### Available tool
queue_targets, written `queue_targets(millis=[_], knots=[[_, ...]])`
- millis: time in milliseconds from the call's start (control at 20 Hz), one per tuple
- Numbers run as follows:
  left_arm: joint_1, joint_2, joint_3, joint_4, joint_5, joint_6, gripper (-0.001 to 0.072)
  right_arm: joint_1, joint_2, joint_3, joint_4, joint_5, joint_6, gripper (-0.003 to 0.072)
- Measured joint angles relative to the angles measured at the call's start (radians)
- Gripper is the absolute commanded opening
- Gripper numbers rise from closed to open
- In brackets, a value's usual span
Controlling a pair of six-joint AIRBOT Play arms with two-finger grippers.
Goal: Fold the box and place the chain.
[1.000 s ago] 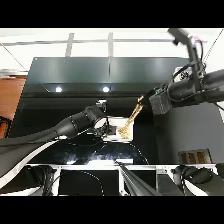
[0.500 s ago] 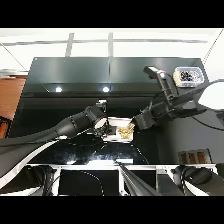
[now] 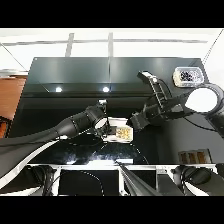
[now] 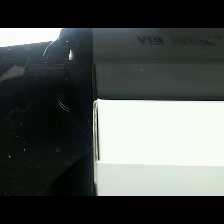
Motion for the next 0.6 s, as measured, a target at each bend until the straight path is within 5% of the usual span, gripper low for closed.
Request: queue_targets(millis=[250, 350, 600], knots=[[0.0, 0.002, 0.001, 0.0, -0.011, 0.017, 0.0062, -0.154, 0.082, 0.0, -0.099, 0.048, 0.007, 0.0511], [0.0, 0.002, 0.007, -0.001, -0.026, 0.008, 0.0545, -0.22, 0.113, 0.0, -0.119, 0.068, 0.006, 0.0511], [0.002, 0.048, 0.056, 0.0, -0.031, 0.018, 0.0584, -0.299, 0.143, -0.001, -0.138, 0.095, -0.01, 0.0511]])
